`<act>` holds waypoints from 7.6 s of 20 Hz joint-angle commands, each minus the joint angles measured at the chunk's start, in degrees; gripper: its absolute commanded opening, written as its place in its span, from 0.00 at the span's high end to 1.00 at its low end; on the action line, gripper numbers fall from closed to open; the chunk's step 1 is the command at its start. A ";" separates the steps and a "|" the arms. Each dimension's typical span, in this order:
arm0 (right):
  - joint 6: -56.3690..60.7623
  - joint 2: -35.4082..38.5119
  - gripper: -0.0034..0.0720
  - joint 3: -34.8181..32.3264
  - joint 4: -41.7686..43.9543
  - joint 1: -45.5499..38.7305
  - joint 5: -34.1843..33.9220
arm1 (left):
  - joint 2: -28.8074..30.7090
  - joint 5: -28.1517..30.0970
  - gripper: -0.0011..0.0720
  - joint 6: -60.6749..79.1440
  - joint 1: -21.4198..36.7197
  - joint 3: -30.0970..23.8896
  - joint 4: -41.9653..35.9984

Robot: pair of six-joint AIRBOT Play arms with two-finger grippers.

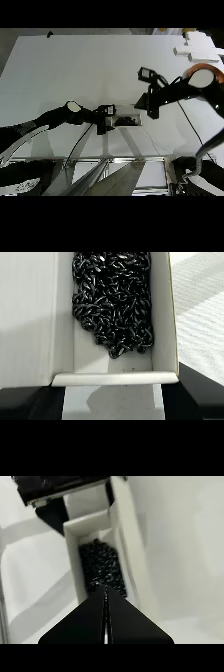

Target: Fold the box and place the chain.

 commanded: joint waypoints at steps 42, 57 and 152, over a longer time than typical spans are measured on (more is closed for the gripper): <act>-7.06 -9.55 0.62 -4.66 -9.81 15.76 -9.68 | 0.00 0.00 0.70 0.00 0.00 0.02 0.00; -6.82 -8.57 0.72 -8.33 -9.84 15.76 -15.89 | 0.00 0.00 0.70 0.00 0.00 0.02 0.00; -3.32 -4.39 0.94 -17.07 -1.81 11.23 -14.73 | 0.00 0.00 0.70 0.00 0.00 0.02 0.00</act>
